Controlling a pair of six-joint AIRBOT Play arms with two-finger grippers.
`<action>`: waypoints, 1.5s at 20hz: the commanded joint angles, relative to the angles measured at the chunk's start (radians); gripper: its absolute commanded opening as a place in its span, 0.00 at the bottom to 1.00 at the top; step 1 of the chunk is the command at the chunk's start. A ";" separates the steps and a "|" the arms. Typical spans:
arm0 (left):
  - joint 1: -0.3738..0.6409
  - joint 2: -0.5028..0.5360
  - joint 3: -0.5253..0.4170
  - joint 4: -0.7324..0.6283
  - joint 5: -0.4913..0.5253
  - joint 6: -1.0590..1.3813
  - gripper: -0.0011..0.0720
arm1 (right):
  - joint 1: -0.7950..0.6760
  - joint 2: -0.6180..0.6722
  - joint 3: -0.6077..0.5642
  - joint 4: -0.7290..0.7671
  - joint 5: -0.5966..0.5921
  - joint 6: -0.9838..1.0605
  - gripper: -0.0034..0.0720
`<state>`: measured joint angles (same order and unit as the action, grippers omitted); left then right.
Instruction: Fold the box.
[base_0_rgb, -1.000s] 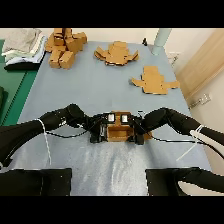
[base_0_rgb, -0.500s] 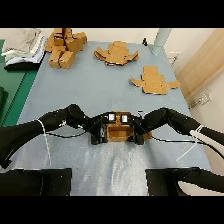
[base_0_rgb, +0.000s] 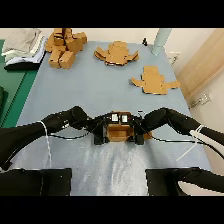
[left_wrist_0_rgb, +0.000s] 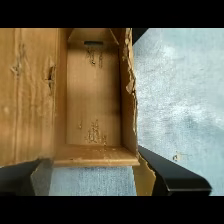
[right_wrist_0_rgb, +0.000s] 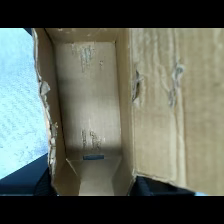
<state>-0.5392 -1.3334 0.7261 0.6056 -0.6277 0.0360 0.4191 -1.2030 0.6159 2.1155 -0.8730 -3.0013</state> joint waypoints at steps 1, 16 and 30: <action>-0.016 -0.002 0.000 0.002 0.027 -0.003 0.97 | 0.001 -0.001 0.000 0.000 0.000 0.000 0.71; -0.023 -0.002 -0.048 -0.027 0.077 0.002 0.97 | 0.001 -0.001 0.000 0.000 0.000 0.000 0.71; -0.022 -0.002 -0.047 -0.048 0.042 0.071 0.63 | 0.001 -0.001 0.000 0.000 0.000 0.000 0.71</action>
<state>-0.5613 -1.3357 0.6785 0.5579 -0.5758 0.1028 0.4191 -1.2030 0.6159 2.1151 -0.8734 -3.0013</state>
